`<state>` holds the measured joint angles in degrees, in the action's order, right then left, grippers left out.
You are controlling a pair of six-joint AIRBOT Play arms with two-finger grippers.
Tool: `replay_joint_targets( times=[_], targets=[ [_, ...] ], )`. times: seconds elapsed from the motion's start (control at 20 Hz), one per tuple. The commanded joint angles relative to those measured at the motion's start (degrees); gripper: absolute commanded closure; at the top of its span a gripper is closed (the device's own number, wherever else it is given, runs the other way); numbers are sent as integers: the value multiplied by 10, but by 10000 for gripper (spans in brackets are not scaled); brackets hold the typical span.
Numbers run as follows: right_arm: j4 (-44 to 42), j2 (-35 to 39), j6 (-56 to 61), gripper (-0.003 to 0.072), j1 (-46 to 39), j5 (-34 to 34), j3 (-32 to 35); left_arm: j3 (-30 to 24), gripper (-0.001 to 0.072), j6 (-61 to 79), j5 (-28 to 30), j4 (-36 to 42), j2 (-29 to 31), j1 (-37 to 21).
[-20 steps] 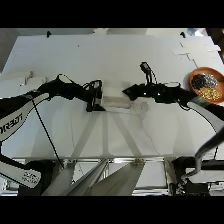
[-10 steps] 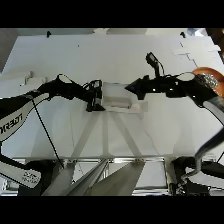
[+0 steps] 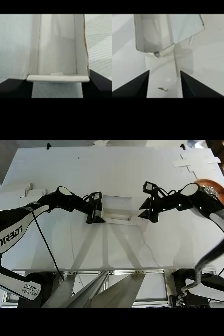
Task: Fold the box and place the chain.
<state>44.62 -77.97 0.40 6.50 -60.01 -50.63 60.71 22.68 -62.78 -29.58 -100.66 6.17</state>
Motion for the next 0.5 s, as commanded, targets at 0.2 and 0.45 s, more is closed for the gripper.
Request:
replay_joint_targets(
  times=[0.2, 0.45],
  targets=[
    [-44, -46, -174, 223, 39, 68, 0, 0, 245, 0, 0, 0, 0, 0],
    [-56, -85, -193, 280, 76, 82, 0, 0, 245, 0, 0, 0, 0, 0]
  ],
)
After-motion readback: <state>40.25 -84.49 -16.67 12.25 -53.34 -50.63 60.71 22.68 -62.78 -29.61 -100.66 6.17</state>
